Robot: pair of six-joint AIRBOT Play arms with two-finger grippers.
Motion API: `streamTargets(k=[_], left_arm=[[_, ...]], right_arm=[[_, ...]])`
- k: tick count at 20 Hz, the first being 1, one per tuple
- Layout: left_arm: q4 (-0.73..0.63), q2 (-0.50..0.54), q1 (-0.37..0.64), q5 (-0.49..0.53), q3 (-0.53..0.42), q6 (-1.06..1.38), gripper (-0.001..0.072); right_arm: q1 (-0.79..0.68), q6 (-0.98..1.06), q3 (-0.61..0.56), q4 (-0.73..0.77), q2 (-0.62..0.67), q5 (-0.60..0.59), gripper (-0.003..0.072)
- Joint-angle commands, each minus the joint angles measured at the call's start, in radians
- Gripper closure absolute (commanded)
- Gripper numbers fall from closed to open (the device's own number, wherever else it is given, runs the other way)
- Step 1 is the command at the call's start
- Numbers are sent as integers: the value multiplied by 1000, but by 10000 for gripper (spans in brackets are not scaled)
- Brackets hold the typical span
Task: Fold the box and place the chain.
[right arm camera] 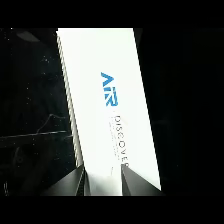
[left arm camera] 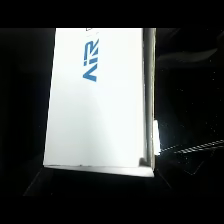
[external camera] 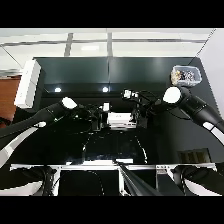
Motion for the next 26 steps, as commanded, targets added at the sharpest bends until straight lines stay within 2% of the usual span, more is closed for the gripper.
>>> streamTargets(k=[1, 8, 9, 10, 18, 21, 23, 24, 25, 26], left_arm=[[0, -1, -1, 0, 0, 0, 208], [0, -1, -1, 0, 0, 0, 208], [0, -1, -1, 0, 0, 0, 208], [0, -1, -1, 0, 0, 0, 208], [0, -1, -1, 0, 0, 0, 208], [0, -1, -1, 0, 0, 0, 208], [0, -1, -1, 0, 0, 0, 208], [0, -1, -1, 0, 0, 0, 208], [0, -1, -1, 0, 0, 0, 208], [0, -1, -1, 0, 0, 0, 208]], right_arm=[[2, 1, -1, 7, -7, 4, 441], [2, 5, -1, 8, -13, 8, 440], [2, 8, -1, 8, -15, 8, 392], [2, 8, -1, 7, -16, 7, 388], [-2, 21, -26, -2, -10, 15, 390], [-46, 254, -5, 24, 52, 68, 391], [-100, 452, -5, 53, 82, 156, 392], [-129, 512, -10, 73, 81, 224, 434], [-154, 526, -31, 114, 81, 276, 637], [-169, 525, -60, 166, 81, 282, 677]])
